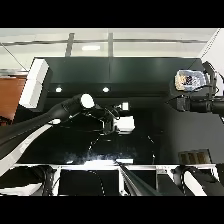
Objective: Fold the box and place the chain.
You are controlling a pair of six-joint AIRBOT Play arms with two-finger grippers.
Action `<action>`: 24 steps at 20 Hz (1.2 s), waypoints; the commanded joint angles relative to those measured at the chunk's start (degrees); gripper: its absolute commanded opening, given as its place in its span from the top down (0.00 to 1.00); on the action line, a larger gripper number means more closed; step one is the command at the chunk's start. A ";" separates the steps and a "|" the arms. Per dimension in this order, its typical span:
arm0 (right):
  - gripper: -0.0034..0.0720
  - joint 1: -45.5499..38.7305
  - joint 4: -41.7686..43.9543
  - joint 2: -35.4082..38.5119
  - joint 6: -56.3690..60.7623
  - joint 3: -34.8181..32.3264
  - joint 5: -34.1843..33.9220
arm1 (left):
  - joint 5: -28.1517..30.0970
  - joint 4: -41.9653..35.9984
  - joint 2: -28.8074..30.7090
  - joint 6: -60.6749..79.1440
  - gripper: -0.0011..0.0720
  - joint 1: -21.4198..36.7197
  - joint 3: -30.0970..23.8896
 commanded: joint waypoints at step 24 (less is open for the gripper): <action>0.93 -0.02 -0.22 0.04 -0.50 -0.02 -0.50 | -20.55 42.29 23.39 -64.08 0.52 72.11 -11.69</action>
